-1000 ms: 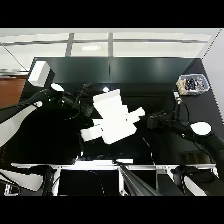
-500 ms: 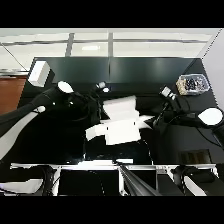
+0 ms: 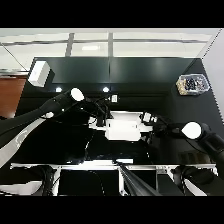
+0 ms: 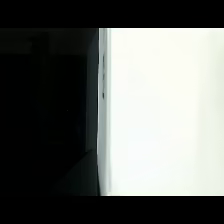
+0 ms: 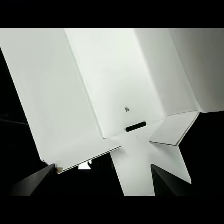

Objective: Fold the box and place the chain.

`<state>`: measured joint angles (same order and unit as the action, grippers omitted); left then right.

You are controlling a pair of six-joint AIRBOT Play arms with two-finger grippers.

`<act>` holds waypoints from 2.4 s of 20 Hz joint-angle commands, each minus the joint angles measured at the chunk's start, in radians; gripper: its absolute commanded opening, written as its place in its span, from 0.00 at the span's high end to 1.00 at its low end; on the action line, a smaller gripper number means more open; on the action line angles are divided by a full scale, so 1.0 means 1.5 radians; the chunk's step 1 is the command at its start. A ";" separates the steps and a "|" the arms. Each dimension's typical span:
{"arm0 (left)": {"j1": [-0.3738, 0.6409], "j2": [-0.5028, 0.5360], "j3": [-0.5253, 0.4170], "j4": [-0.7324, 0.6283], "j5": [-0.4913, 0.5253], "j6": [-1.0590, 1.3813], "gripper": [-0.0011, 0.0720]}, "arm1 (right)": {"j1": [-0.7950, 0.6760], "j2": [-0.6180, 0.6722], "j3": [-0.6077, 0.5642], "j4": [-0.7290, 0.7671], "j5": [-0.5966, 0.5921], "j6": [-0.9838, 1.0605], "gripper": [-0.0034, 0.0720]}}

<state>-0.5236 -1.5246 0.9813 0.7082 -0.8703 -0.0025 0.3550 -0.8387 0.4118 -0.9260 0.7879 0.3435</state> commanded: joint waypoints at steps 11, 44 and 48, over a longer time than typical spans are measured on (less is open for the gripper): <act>0.014 -0.024 -0.001 0.009 -0.006 -0.003 0.95 | 0.029 -0.026 -0.020 -0.070 -0.031 -0.002 0.06; 0.013 -0.024 -0.001 0.008 -0.004 -0.003 0.95 | -0.040 -0.113 0.073 0.159 -0.093 -0.268 0.07; 0.013 -0.024 -0.001 0.008 -0.003 -0.003 0.95 | -0.063 -0.135 0.073 0.242 -0.077 -0.337 0.07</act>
<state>-0.5041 -1.5600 0.9802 0.7208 -0.8757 -0.0078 0.2787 -1.0218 0.5213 -0.6506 0.6582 -0.0761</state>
